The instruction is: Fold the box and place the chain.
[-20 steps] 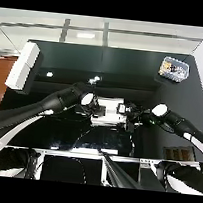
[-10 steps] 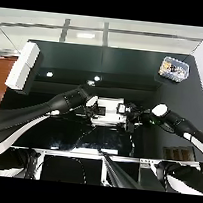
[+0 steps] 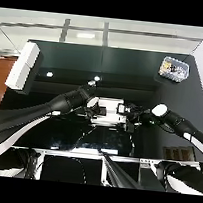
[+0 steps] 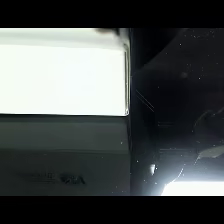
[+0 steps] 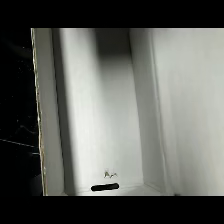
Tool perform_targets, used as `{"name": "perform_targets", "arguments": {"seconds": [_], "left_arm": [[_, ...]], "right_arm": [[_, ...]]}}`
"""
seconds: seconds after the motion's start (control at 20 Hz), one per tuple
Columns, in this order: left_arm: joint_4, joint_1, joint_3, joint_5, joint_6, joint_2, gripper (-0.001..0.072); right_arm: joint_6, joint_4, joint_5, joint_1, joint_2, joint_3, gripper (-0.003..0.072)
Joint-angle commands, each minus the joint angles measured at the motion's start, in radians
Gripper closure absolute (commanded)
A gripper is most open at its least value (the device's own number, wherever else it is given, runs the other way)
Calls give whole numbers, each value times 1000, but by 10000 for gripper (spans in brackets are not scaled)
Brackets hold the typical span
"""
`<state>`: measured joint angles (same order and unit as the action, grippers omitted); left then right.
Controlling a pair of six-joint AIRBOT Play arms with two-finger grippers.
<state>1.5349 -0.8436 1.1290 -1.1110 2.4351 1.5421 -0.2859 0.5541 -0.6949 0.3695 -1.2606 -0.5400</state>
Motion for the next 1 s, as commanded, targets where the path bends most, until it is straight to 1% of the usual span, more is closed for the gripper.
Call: {"name": "perform_targets", "arguments": {"seconds": [0.0, 0.05, 0.1, 0.2, 0.35, 0.4, 0.45, 0.5, 0.6, 0.7, 0.75, 0.95], "left_arm": [[-3, 0, 1, 1, 0, 0, 376], [-3, 0, 1, -3, 0, 0, 367], [-3, 0, 1, -4, 0, 0, 330], [-7, 0, 1, -3, 0, 0, 176], [-7, 0, 1, -3, 0, 0, 175], [-6, 0, 1, -3, 0, 0, 235], [-6, 0, 1, -3, 0, 0, 356], [-6, 0, 1, -3, 0, 0, 455], [-7, 0, 1, 0, -1, 0, 567], [-11, 0, 1, 0, -4, 0, 574], [-10, 0, 1, 0, -4, 0, 680], [-6, 0, 1, 3, -5, 0, 687]], "right_arm": [[0, 0, 0, 0, 0, 0, 579], [0, 0, 0, 0, 0, 0, 579], [0, 0, 0, 0, 0, 0, 579], [0, 0, 0, 0, 0, 0, 579], [0, 0, 0, 0, 0, 0, 579], [0, 0, 0, 0, 0, 0, 579], [0, 0, 0, 0, 0, 0, 579], [0, 0, 0, 0, 0, 0, 579], [0, 0, 0, 0, 0, 0, 579], [0, 0, 0, 0, 0, 0, 579], [0, 0, 0, 0, 0, 0, 580], [1, -1, 0, 0, 0, 0, 577]]}}
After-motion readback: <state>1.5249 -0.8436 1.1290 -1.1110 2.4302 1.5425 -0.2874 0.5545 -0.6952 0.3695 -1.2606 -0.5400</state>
